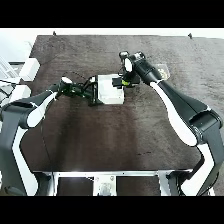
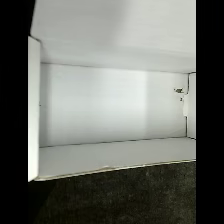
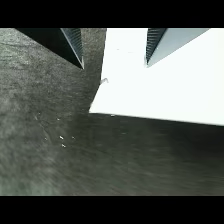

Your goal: Fold the box and place the chain.

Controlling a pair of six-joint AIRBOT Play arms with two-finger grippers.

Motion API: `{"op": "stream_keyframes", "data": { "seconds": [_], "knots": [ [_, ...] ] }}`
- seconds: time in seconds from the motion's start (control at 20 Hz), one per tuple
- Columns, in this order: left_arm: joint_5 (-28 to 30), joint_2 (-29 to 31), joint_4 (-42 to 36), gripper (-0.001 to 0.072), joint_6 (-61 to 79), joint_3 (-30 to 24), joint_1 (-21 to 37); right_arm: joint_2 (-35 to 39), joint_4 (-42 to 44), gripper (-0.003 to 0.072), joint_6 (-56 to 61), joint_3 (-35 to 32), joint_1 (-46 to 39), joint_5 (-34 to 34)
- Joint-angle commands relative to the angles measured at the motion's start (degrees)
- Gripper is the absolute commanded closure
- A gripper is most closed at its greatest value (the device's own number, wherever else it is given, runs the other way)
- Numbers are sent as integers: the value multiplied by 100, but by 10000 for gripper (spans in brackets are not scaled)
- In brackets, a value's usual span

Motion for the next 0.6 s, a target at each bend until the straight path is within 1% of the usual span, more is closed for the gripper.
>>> {"op": "stream_keyframes", "data": {
  "seconds": [0.0, 0.15, 0.25, 0.35, 0.55],
  "knots": [
    [4, 0, -2, 181, -2, -2, 2, 437, -92, 227, -411, 4, 7, -184],
    [2, 0, -2, 181, -2, -2, 2, 730, -769, 227, -415, 4, -273, -203],
    [4, 0, 0, 181, 0, -2, 2, 717, -883, 229, -544, -7, -739, -415],
    [4, 0, 0, 181, 0, -2, 2, 579, -699, 244, -817, -15, -1244, -802],
    [4, 0, -2, 181, 0, -2, 0, 170, 520, 290, -1685, -13, -2166, -1462]
  ]
}}
